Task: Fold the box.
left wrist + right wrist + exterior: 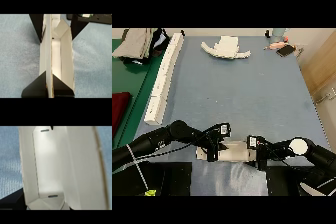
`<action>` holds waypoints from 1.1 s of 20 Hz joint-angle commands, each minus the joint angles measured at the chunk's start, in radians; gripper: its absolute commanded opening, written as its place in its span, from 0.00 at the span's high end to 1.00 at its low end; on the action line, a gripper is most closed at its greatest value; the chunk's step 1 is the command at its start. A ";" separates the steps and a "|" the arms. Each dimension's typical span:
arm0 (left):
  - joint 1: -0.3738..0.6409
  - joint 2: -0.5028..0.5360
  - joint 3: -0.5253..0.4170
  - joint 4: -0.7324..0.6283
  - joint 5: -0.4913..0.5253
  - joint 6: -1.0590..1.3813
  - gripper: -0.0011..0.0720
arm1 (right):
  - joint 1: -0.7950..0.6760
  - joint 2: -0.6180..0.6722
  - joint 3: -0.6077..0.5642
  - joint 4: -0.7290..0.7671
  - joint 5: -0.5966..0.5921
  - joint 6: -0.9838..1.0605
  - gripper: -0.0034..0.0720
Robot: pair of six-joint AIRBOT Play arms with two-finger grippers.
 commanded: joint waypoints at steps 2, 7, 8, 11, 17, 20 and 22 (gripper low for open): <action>0.001 -0.001 0.000 0.000 0.004 0.000 0.96 | -0.003 0.005 -0.002 -0.019 -0.007 0.001 0.02; 0.001 -0.001 0.000 0.000 0.004 0.000 0.96 | -0.003 0.060 -0.001 -0.103 -0.019 0.004 0.02; 0.001 -0.001 0.000 0.000 0.004 0.000 0.96 | -0.003 0.065 -0.002 -0.110 -0.019 0.003 0.02; 0.001 -0.001 0.000 0.000 0.004 0.000 0.96 | -0.003 0.063 -0.007 -0.110 -0.032 0.003 0.02; 0.001 -0.001 0.000 0.000 0.004 0.000 0.96 | -0.001 0.063 -0.024 -0.091 -0.031 0.003 0.02; 0.001 -0.001 0.000 0.000 0.004 0.000 0.96 | -0.001 0.046 -0.024 -0.076 -0.036 -0.002 0.02; 0.001 -0.001 0.000 0.000 0.004 0.000 0.96 | -0.001 0.032 -0.024 -0.051 -0.040 -0.025 0.02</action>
